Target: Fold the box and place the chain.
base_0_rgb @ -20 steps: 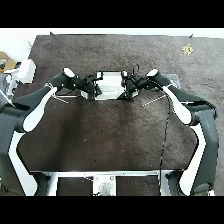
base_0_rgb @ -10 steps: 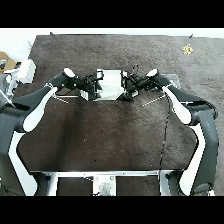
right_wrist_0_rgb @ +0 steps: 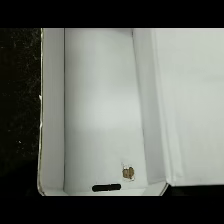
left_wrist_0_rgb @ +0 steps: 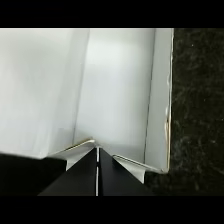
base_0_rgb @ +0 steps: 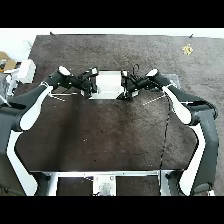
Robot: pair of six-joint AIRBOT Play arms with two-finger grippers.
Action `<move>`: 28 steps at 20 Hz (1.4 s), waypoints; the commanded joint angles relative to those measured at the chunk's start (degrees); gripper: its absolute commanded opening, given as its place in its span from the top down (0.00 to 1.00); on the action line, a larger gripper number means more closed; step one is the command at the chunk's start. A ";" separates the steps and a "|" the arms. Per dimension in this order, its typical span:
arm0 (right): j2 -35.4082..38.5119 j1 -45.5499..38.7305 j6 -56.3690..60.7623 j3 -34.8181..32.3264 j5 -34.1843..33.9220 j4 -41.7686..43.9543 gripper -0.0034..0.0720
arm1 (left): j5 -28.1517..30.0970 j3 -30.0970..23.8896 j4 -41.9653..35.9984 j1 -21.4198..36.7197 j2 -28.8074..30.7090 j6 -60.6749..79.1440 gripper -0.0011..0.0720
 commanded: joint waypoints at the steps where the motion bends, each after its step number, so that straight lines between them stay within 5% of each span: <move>1: -0.02 0.07 -0.15 0.04 0.39 -0.15 0.37 | -6.58 2.03 0.28 3.19 0.42 -9.20 0.97; 6: -0.02 0.07 -0.15 0.04 0.37 -0.17 0.37 | -20.65 11.98 1.09 9.07 0.68 -33.92 0.97; 10: -0.02 0.07 -0.15 0.04 0.37 -0.17 0.37 | -17.40 12.70 2.95 13.75 2.97 -54.53 0.97; 15: -0.02 0.07 -0.15 0.04 0.37 -0.17 0.37 | -17.88 4.98 7.96 15.45 2.97 -68.39 0.97; 19: -0.02 0.07 -0.15 0.04 0.37 -0.17 0.37 | -11.61 -5.64 2.03 15.43 2.97 -69.48 0.97; 28: -0.02 0.07 -0.15 0.04 0.37 -0.17 0.37 | -6.16 -7.54 -2.01 9.53 2.78 -68.28 0.97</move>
